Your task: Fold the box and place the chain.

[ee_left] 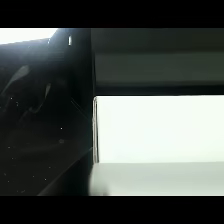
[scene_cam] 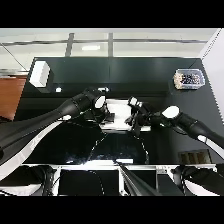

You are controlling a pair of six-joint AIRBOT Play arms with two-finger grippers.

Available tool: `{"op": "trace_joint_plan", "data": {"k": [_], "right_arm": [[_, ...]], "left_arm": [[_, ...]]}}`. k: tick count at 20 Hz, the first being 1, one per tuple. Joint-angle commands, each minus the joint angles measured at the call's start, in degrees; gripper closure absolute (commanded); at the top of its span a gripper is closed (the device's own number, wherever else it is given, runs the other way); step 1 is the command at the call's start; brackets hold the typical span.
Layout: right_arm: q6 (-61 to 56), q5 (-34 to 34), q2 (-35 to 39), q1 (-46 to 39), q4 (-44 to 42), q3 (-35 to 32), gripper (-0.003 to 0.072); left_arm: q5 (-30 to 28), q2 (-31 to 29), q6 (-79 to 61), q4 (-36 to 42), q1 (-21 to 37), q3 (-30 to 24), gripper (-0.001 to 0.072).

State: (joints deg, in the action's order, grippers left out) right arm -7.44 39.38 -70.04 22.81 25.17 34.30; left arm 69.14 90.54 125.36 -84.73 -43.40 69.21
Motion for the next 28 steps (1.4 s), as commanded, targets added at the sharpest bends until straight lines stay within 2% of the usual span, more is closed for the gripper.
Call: {"op": "trace_joint_plan", "data": {"k": [1,4,5,7,9,11,13,15,17,20,25,26,27,28], "right_arm": [[-22.2,2.6,6.3,-4.2,9.9,0.8,0.0670],[-57.9,2.9,16.4,-16.4,31.1,1.1,0.0670],[-67.3,4.7,18.1,-21.1,35.4,0.8,0.0669],[-78.2,8.2,18.2,-29.5,39.5,-1.7,0.0670],[-84.2,11.4,17.6,-34.1,36.6,-6.0,0.0670],[-73.5,14.4,15.0,-34.5,27.5,-9.0,0.0670],[-62.7,18.4,8.6,-34.1,15.0,-9.3,0.0670],[-53.7,20.5,1.8,-31.7,3.2,-9.3,0.0670],[-46.8,20.6,-2.9,-27.6,-4.5,-9.1,0.0670],[-41.9,20.5,-4.6,-23.6,-7.3,-7.4,0.0669],[-38.6,25.2,-4.6,-23.1,-7.0,-3.0,0.0663],[-38.6,25.9,-4.6,-22.8,-7.0,-2.8,0.0504],[-38.8,26.2,-4.6,-22.4,-7.0,-2.8,0.0305],[-39.4,26.2,-4.6,-21.7,-7.3,-2.8,0.0282]], "left_arm": [[0.1,0.0,-0.5,-0.1,0.0,0.1,0.0682],[0.2,0.0,-0.5,-0.2,0.0,0.1,0.0682],[0.1,0.0,-0.5,0.0,0.0,0.1,0.0682],[0.0,0.0,-0.5,0.0,0.0,0.1,0.0682],[0.1,0.0,-0.5,-0.1,0.0,0.1,0.0682],[0.0,0.0,-0.5,0.0,0.0,0.1,0.0682],[0.1,0.0,-0.5,0.0,0.0,0.1,0.0682],[0.1,0.0,-0.5,0.0,0.0,0.1,0.0682],[0.1,0.0,-0.5,0.0,0.0,0.1,0.0681],[0.1,0.0,-0.5,-0.1,0.0,0.1,0.0681],[0.0,0.0,-0.5,-0.1,0.0,0.1,0.0682],[0.1,0.0,-0.5,-0.1,0.0,0.1,0.0681],[0.1,0.0,-0.5,-0.1,0.0,0.1,0.0681],[0.1,0.0,-0.5,-0.1,0.0,0.1,0.0681]]}}
